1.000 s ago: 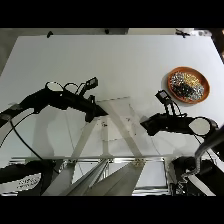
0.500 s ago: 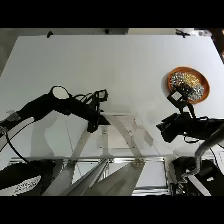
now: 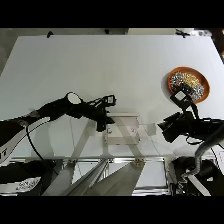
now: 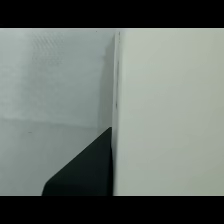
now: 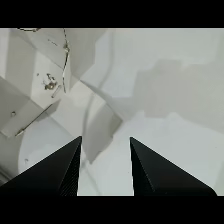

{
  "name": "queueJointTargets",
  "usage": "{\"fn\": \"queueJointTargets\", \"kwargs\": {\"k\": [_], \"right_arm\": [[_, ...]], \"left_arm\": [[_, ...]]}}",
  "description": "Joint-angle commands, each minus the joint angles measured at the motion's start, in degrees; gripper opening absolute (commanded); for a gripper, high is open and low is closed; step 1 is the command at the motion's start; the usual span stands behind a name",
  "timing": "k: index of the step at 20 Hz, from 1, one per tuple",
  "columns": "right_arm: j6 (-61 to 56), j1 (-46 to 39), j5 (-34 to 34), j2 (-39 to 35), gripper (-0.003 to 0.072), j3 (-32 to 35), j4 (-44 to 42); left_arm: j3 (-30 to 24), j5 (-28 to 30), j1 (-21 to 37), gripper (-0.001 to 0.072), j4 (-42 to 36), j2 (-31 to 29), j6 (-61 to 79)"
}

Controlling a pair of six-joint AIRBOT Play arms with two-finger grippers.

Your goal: Fold the box and place the chain.

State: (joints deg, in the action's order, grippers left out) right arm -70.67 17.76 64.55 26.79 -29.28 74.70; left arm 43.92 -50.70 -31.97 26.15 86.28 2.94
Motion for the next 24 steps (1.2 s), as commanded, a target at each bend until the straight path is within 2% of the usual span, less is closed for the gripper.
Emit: {"fn": "queueJointTargets", "kwargs": {"k": [1, 6, 14, 19, 24], "right_arm": [[-0.07, -0.02, -0.79, -0.09, 0.0340, -0.07, 0.00], [-0.07, -0.02, -1.14, -0.09, 0.0340, -0.07, 0.00], [-0.02, -0.02, -1.18, -0.09, 0.0340, -0.07, 0.02], [0.00, -0.02, -3.17, -0.09, 0.0340, -0.04, 0.02], [0.00, -0.02, -5.18, -0.09, 0.0340, -0.04, 0.07]], "left_arm": [[-0.04, 2.05, -0.22, 0.0000, -0.98, 1.27, 2.19], [-0.04, 5.60, -0.22, 0.0000, -0.96, 1.27, 2.25], [-0.04, 3.96, -0.22, 0.0001, -0.83, 0.33, 1.99], [-0.04, 7.67, -0.20, 0.0001, -0.81, -3.34, 2.01], [-0.04, 7.63, -0.20, 0.0001, -0.81, -3.87, 1.97]]}}
